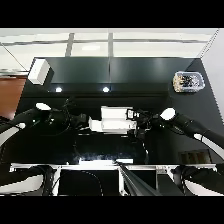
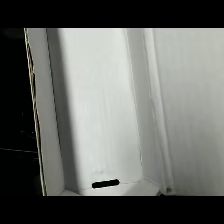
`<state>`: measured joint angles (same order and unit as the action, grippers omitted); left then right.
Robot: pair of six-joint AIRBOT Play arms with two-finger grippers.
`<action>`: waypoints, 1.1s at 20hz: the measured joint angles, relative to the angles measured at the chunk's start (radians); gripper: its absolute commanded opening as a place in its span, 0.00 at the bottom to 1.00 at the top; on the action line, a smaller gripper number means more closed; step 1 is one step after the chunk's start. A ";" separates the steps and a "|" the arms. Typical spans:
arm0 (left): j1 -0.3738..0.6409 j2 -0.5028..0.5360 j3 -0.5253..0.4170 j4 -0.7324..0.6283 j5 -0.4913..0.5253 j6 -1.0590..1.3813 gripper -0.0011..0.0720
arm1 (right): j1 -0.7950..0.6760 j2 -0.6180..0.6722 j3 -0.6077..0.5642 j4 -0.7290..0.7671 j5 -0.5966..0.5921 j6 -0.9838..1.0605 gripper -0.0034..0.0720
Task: Fold the box and place the chain.
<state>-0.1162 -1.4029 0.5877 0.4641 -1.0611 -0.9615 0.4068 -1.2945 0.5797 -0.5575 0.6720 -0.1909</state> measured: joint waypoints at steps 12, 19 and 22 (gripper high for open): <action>-0.069 -0.004 0.099 0.032 -0.119 0.019 0.87 | 0.000 0.000 0.000 0.000 0.000 0.000 0.22; -0.245 -0.004 0.263 0.246 -0.049 -0.246 0.87 | 0.000 0.000 0.000 0.000 0.000 0.000 0.22; -0.288 -0.005 0.302 0.280 -0.022 -0.357 0.86 | 0.000 0.000 0.000 0.000 0.000 0.000 0.22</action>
